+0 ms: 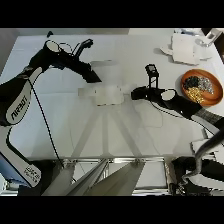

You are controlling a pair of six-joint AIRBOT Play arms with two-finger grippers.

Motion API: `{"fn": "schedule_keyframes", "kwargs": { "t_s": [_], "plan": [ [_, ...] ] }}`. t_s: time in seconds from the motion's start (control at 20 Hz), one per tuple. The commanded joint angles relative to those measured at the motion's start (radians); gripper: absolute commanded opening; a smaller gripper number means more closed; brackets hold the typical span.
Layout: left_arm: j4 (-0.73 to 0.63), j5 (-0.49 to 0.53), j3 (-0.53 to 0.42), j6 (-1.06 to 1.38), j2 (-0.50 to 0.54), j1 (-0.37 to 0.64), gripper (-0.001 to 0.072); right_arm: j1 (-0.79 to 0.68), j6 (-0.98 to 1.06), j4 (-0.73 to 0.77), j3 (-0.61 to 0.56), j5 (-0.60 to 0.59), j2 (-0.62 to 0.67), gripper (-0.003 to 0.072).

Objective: Fold the box and place the chain.

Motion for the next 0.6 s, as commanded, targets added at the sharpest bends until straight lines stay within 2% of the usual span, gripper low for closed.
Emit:
{"fn": "schedule_keyframes", "kwargs": {
  "t_s": [0.0, 0.05, 0.55],
  "plan": [
    [0.051, -0.028, 0.001, 0.003, -0.037, -0.011, 0.0572, 0.001, 0.0, 0.0, -0.001, 0.0, -0.001, 0.001],
    [0.049, -0.022, 0.001, 0.004, -0.041, -0.011, 0.049, 0.001, 0.0, 0.0, -0.001, 0.0, -0.001, 0.001],
    [0.028, 0.013, 0.001, 0.074, -0.041, -0.006, 0.0488, 0.001, 0.0, 0.0, -0.001, 0.0, -0.001, 0.001]
  ]
}}
